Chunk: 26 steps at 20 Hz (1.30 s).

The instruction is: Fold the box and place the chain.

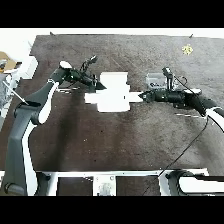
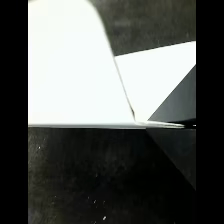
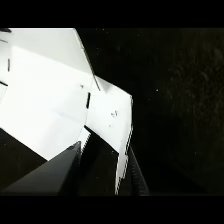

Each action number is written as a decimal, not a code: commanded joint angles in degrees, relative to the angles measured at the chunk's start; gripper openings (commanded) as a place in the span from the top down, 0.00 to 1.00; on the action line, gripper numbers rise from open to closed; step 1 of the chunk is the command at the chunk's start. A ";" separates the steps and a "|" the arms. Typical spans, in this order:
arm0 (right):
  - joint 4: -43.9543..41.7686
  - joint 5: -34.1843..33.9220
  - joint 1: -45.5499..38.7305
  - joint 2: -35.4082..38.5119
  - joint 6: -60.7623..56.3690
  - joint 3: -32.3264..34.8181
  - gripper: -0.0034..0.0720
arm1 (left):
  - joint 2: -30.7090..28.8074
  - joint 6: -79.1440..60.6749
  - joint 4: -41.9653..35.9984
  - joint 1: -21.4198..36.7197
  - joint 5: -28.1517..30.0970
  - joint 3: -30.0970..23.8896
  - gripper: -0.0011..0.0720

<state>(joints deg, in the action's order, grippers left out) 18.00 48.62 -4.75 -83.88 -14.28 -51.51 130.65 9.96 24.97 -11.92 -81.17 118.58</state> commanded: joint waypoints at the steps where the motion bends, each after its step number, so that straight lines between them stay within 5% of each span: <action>1: -1.01 -0.04 -0.31 1.01 5.64 -0.04 0.50 | -0.39 -11.65 0.15 0.00 3.02 -0.92 0.97; 13: -3.02 0.44 2.60 0.98 25.81 -0.04 0.50 | -0.28 -23.82 -0.59 -0.04 7.26 -7.10 0.97; 17: -1.51 -4.81 6.25 0.09 30.49 -0.04 0.50 | -0.28 -23.78 -0.52 -0.04 7.06 -7.10 0.97; 19: -0.48 -6.25 7.67 -0.24 31.21 -0.04 0.06 | -0.28 -23.78 -0.52 -0.04 7.02 -7.10 0.97; 26: 9.57 -4.48 11.63 -0.55 38.21 -0.07 0.06 | -0.28 -23.76 -0.61 -0.04 7.08 -7.10 0.97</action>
<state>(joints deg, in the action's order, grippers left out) 23.73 43.11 5.26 -84.25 19.29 -51.51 130.37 -13.69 24.38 -11.92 -74.15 111.50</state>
